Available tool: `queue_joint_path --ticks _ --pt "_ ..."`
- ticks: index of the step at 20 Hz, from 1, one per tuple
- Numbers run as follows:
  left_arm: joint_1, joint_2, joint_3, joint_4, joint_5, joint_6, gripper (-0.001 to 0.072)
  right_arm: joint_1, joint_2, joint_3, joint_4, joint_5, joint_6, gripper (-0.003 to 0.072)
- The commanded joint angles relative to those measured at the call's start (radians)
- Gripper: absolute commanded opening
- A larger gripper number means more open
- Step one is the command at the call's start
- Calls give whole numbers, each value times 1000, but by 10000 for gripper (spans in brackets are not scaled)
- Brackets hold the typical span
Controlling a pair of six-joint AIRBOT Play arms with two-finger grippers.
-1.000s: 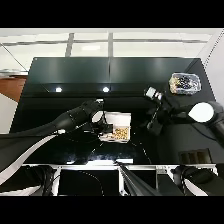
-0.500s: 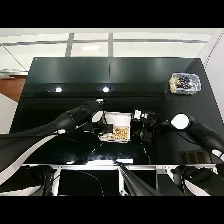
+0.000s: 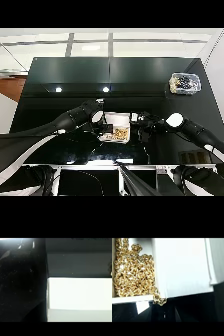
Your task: Fold the box and place the chain.
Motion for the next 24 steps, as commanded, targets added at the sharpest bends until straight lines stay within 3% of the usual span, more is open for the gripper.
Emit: queue_joint_path --ticks 1,12,14,19,24 --pt "0 0 0 2 -1 0 32 0 -19 0 73 -1 -71 335" --pt "0 0 0 2 0 0 32 1 -27 0 114 10 -103 324" --pt "0 0 0 2 -1 0 32 0 -27 0 113 23 -104 70" --pt "0 0 0 2 -2 0 32 0 -27 0 106 31 -84 62" --pt "0 0 0 2 -3 0 32 -1 -8 0 -8 35 208 61"
